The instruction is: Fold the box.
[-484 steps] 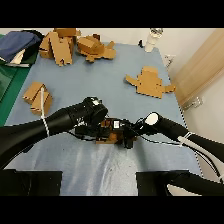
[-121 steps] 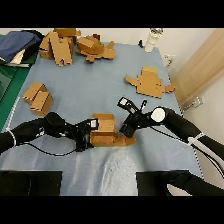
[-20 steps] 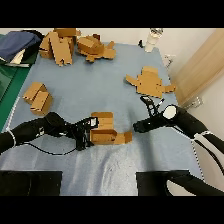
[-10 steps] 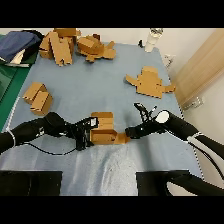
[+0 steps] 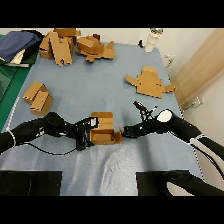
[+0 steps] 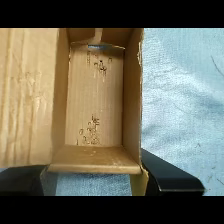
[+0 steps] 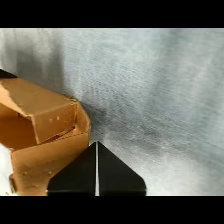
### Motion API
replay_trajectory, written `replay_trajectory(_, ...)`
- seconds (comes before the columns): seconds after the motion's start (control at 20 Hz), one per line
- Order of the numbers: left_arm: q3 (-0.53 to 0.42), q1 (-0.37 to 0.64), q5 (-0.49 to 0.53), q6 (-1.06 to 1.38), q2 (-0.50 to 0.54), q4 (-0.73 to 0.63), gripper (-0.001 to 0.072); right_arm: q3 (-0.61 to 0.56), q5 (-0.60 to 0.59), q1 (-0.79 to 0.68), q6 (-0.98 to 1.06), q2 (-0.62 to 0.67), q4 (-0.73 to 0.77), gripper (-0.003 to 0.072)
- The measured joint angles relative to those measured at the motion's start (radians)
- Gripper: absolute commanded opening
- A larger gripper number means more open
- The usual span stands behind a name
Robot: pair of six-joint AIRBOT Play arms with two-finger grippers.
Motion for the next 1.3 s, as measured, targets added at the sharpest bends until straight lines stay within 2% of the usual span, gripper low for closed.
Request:
replay_trajectory(0.25,0.0,0.0,0.0,0.0,0.0,0.0,0.0232,0.0,0.062,0.0,0.0,0.018,0.056,0.0129)
replay_trajectory(0.55,0.0,0.0,-0.001,0.0,0.0,0.0,0.0232,0.0,0.077,0.0,-0.006,0.023,0.175,0.0129)
replay_trajectory(0.7,0.0,0.0,-0.001,0.0,0.0,0.0,0.0232,0.0,0.066,0.0,-0.007,0.023,0.205,0.0234)
replay_trajectory(0.85,0.0,0.0,-0.004,0.0,0.0,0.0,0.0232,-0.001,0.026,0.016,-0.007,0.022,0.218,0.0235)
replay_trajectory(0.9,0.0,0.0,-0.005,0.0,0.0,0.0,0.0232,-0.001,0.015,0.028,-0.008,0.02,0.22,0.0257)
replay_trajectory(0.95,0.0,0.0,-0.008,0.0,0.0,0.0,0.0232,-0.002,-0.003,0.043,-0.007,0.017,0.22,0.0384)
replay_trajectory(1.0,0.0,0.0,-0.01,0.0,0.0,0.0,0.0232,-0.002,-0.024,0.062,-0.007,0.014,0.219,0.0431)
replay_trajectory(1.15,0.0,0.0,-0.014,0.0,0.0,0.0,0.0232,0.005,-0.061,0.114,0.028,0.01,0.204,0.0445)
replay_trajectory(1.3,0.0,0.0,-0.017,0.0,0.0,0.0,0.0232,0.036,-0.067,0.174,0.17,0.009,0.085,0.0446)
